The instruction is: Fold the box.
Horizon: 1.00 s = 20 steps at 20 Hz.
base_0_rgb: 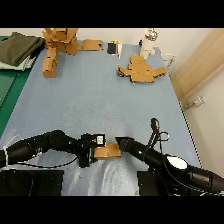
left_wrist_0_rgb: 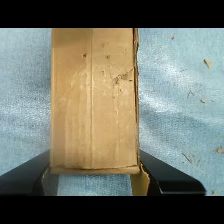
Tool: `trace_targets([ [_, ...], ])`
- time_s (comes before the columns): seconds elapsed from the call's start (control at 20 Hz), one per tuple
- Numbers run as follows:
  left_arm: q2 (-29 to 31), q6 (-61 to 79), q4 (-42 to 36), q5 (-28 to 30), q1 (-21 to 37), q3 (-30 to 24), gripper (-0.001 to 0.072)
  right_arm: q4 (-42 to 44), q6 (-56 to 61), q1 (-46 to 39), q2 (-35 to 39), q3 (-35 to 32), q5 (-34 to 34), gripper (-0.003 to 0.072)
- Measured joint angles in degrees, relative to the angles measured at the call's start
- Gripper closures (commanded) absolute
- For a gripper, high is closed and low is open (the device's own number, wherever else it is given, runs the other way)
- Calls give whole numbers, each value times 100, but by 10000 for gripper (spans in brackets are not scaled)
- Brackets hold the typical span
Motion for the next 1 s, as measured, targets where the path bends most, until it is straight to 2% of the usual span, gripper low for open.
trace_targets([
  [0.25,0,0,2,2,0,0,189,2048,-3128,-531,-758,1185,-1912,682],
  [0.4,0,0,0,2,0,0,188,3329,-5154,-1325,-1611,2175,-2765,682],
  [0.55,0,2,0,2,0,0,189,4166,-6627,-2153,-2579,3110,-3449,682],
  [0.75,0,0,-42,2,0,-2,189,4747,-7803,-2822,-3602,3923,-3880,681],
  [1.0,55,-225,-35,-13,0,50,189,5064,-8393,-3049,-4192,4291,-4015,681],
])
